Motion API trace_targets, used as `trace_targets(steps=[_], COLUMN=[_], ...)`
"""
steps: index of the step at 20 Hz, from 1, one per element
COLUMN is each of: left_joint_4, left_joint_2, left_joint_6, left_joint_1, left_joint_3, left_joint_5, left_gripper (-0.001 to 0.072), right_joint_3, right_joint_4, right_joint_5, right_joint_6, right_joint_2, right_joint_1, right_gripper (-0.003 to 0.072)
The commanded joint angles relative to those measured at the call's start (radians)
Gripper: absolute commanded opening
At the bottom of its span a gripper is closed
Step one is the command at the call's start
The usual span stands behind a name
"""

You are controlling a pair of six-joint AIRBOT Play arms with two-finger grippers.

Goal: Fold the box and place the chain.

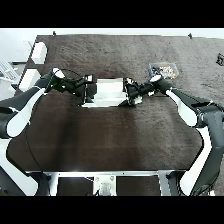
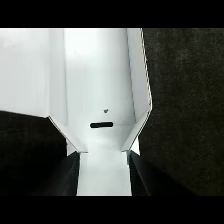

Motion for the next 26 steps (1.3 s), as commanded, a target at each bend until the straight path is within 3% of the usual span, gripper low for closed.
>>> trace_targets(steps=[1, 9, 17, 26], left_joint_4=[-0.001, -0.001, -0.159, -0.207], left_joint_2=[0.000, 0.000, -0.002, -0.059], left_joint_6=[0.026, 0.026, 0.101, 0.113], left_joint_1=[-0.010, -0.052, -0.052, -0.052], left_joint_3=[0.000, 0.000, 0.000, 0.000], left_joint_5=[0.010, 0.070, 0.090, 0.126], left_gripper=[0.0342, 0.0341, 0.0341, 0.0344], right_joint_3=[0.000, 0.000, 0.000, 0.000], right_joint_4=[0.000, 0.000, 0.000, 0.000], right_joint_5=[0.000, 0.000, 0.000, 0.000], right_joint_6=[0.000, 0.000, 0.000, 0.000], right_joint_2=[-0.001, -0.001, -0.001, -0.001], right_joint_1=[0.000, 0.000, 0.000, 0.000], right_gripper=[0.0564, 0.0563, 0.0563, 0.0564])
